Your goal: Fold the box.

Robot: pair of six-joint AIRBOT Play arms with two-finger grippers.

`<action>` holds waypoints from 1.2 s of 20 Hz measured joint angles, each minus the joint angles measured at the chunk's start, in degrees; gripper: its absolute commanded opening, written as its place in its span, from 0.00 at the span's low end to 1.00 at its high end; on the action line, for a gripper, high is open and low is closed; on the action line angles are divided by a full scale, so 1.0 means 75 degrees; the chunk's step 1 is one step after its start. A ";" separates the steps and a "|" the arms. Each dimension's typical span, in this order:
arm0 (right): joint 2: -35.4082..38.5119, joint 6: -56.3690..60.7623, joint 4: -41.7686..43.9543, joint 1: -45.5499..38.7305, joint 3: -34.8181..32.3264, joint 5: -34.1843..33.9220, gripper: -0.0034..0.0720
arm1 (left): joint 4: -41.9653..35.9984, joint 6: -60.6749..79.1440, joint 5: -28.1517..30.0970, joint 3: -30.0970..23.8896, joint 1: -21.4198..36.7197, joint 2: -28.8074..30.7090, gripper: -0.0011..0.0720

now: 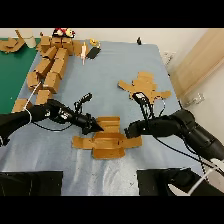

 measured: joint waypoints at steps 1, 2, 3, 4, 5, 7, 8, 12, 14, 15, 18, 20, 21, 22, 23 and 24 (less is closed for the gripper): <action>0.0195 0.0262 -0.0446 0.0361 -0.0006 -0.0201 0.05 | 0.0000 0.0000 0.0003 0.0000 0.0000 0.0000 0.03; 0.0388 0.0460 -0.0828 0.0758 -0.0038 -0.0373 0.05 | 0.0003 0.0000 0.0003 0.0000 0.0000 0.0000 0.03; 0.0557 0.0580 -0.1090 0.1166 -0.0096 -0.0452 0.05 | 0.0003 0.0000 0.0003 0.0000 0.0000 0.0000 0.03; 0.0734 0.0679 -0.1306 0.1658 -0.0207 -0.0469 0.05 | 0.0003 0.0000 0.0003 0.0000 0.0000 0.0000 0.03; 0.0883 0.0740 -0.1495 0.2151 -0.0353 -0.0423 0.05 | 0.0003 0.0000 0.0003 0.0000 0.0000 0.0000 0.03; 0.1119 0.0825 -0.1795 0.3255 -0.0723 -0.0114 0.05 | 0.0003 0.0000 0.0006 0.0000 0.0000 0.0000 0.03; 0.1192 0.0845 -0.1967 0.3835 -0.0924 0.0017 0.05 | 0.0003 0.0000 0.0006 0.0000 0.0000 0.0000 0.03; 0.1332 0.0898 -0.2637 0.5552 -0.1582 0.0385 0.78 | 0.0006 0.0000 0.0006 0.0000 0.0000 0.0000 0.03; 0.1326 0.0915 -0.3008 0.5928 -0.1801 0.0548 0.78 | 0.0006 0.0000 0.0006 0.0000 0.0000 0.0000 0.03; 0.1282 0.0921 -0.3212 0.6044 -0.1868 0.0621 0.78 | 0.0006 0.0000 0.0003 0.0000 0.0000 0.0000 0.03; 0.0935 0.0935 -0.3713 0.6239 -0.1985 0.0799 0.78 | 0.0009 0.0000 0.0006 0.0000 0.0000 0.0000 0.03; 0.0583 0.0941 -0.3995 0.6298 -0.2017 0.0959 0.78 | 0.0006 0.0003 0.0006 0.0000 0.0000 0.0000 0.03; 0.0388 0.0959 -0.4182 0.6318 -0.2028 0.1122 0.78 | 0.0006 0.0003 0.0006 0.0000 0.0000 0.0000 0.03; 0.0216 0.1052 -0.4386 0.6330 -0.2031 0.1276 0.78 | 0.0006 0.0003 0.0006 0.0000 0.0000 0.0000 0.03; 0.0061 0.1204 -0.4648 0.6341 -0.2031 0.1445 0.78 | 0.0009 0.0000 0.0006 0.0000 0.0000 0.0000 0.03; -0.0079 0.1422 -0.4937 0.6347 -0.2025 0.1580 0.78 | 0.0006 0.0003 0.0006 0.0000 0.0000 0.0000 0.03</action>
